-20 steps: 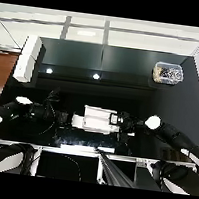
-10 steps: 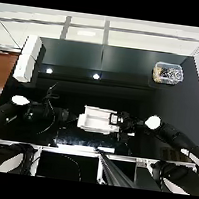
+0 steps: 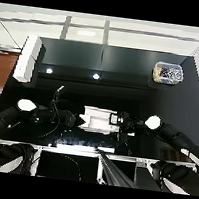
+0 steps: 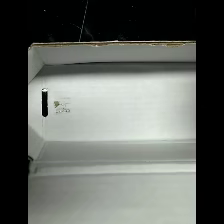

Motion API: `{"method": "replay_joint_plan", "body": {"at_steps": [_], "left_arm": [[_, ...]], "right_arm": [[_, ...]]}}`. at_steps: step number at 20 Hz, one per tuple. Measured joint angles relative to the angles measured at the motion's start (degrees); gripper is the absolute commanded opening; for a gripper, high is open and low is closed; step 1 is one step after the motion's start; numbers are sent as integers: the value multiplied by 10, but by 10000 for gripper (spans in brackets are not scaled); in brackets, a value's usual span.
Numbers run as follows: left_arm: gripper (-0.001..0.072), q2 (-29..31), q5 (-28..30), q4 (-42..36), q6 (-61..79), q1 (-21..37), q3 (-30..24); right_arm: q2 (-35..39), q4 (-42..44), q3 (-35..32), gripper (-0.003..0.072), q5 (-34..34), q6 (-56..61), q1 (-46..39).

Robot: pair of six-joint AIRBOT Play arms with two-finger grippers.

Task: Fold the box and place the chain.

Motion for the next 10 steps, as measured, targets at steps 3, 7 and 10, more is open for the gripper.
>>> {"method": "replay_joint_plan", "body": {"at_steps": [3, 7, 10], "left_arm": [[552, 1, 28, 3, -22, -27, 10], [485, 1, 52, 54, -98, -52, 31], [485, 1, 56, 105, -163, -75, 50]], "right_arm": [[0, 0, 0, 479, 0, 0, 0], [0, 0, 0, 480, 0, 0, 0], [0, 0, 0, 480, 0, 0, 0]]}}
